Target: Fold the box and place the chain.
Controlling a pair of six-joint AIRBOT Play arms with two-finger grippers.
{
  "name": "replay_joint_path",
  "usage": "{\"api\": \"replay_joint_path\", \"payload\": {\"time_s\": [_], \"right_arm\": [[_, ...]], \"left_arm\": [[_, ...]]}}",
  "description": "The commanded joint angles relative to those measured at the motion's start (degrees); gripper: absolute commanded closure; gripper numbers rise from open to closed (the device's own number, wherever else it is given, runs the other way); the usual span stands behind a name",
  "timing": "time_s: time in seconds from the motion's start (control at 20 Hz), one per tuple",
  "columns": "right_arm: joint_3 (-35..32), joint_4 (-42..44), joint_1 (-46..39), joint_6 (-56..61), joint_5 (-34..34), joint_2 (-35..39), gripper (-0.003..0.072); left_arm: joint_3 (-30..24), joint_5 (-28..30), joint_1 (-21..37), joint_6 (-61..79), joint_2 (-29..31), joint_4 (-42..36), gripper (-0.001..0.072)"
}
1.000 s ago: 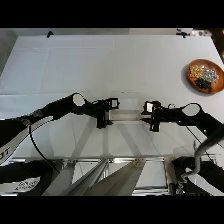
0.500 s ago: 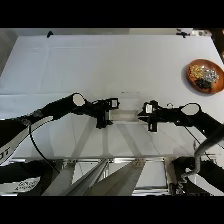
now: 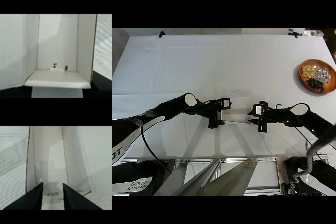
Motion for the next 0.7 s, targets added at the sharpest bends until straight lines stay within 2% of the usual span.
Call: {"api": "replay_joint_path", "payload": {"time_s": [0.0, 0.1, 0.35, 0.5, 0.55, 0.6, 0.65], "right_arm": [[0.0, -0.1, 0.1, -0.1, -0.2, -0.1, 0.0377], [0.0, 0.2, 0.1, -0.1, -0.1, -0.1, 0.0279], [0.0, 0.1, 0.0, 0.0, 1.3, 2.9, 0.0283], [0.0, -1.5, -2.7, 3.7, 1.4, 9.5, 0.0285], [0.0, -2.6, -3.8, 6.1, 1.8, 12.3, 0.0299], [0.0, -4.1, -5.1, 9.2, 3.0, 15.2, 0.0359], [0.0, -6.1, -6.6, 12.9, 5.5, 18.6, 0.0466]], "left_arm": [[0.0, 0.0, 0.0, 0.0, 0.0, 0.0, 0.0497], [0.0, 0.0, 0.0, 0.0, 0.0, 0.0, 0.0497], [0.0, 0.0, 0.0, 0.0, 0.0, 0.0, 0.0497], [0.0, 0.0, 0.0, 0.0, 0.0, 0.0, 0.0497], [0.0, 0.0, 0.0, 0.0, 0.0, 0.0, 0.0497], [0.0, 0.0, 0.0, 0.0, 0.0, 0.0, 0.0497], [0.0, 0.0, 0.0, 0.0, 0.0, 0.0, 0.0497]]}}
